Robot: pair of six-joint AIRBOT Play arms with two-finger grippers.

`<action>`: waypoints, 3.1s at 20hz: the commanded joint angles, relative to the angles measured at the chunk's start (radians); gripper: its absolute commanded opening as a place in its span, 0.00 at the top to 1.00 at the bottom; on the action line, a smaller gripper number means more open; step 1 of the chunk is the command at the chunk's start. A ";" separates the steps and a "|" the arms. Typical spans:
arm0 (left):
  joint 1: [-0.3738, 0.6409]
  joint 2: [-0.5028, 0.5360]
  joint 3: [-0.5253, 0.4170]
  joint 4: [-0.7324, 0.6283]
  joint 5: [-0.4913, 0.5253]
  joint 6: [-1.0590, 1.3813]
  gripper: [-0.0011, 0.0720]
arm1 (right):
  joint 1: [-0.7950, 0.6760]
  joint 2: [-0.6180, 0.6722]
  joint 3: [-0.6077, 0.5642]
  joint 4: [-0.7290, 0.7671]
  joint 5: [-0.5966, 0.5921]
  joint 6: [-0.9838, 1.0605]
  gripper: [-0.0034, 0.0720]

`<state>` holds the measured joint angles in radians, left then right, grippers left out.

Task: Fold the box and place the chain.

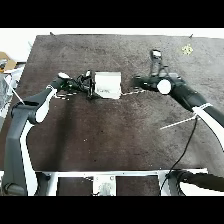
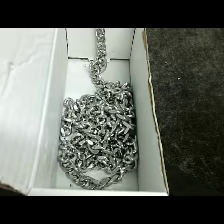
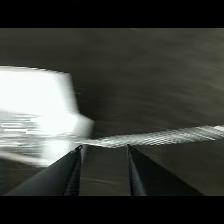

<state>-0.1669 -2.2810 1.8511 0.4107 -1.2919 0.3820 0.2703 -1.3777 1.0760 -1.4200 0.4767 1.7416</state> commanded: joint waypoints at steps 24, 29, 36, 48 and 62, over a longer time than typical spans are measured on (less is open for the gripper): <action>0.000 0.000 0.000 0.000 0.000 0.000 0.81 | 0.064 0.053 -0.031 0.340 -0.324 -0.085 0.95; 0.000 0.000 0.000 0.000 0.001 0.000 0.81 | 0.219 0.130 0.004 0.340 -0.491 -0.101 0.96; 0.000 0.000 0.000 0.000 0.000 0.000 0.81 | 0.323 -0.005 0.116 0.323 -0.512 -0.097 0.96; 0.000 0.000 0.000 0.000 0.000 0.000 0.81 | 0.216 -0.109 0.113 0.221 -0.122 -0.108 0.60; 0.000 0.000 0.000 0.000 0.000 0.000 0.81 | -0.183 -0.082 -0.222 0.160 -0.348 0.125 0.49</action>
<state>-0.1669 -2.2810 1.8511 0.4107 -1.2919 0.3820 0.1204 -1.3880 0.8959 -1.3411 0.2794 1.8282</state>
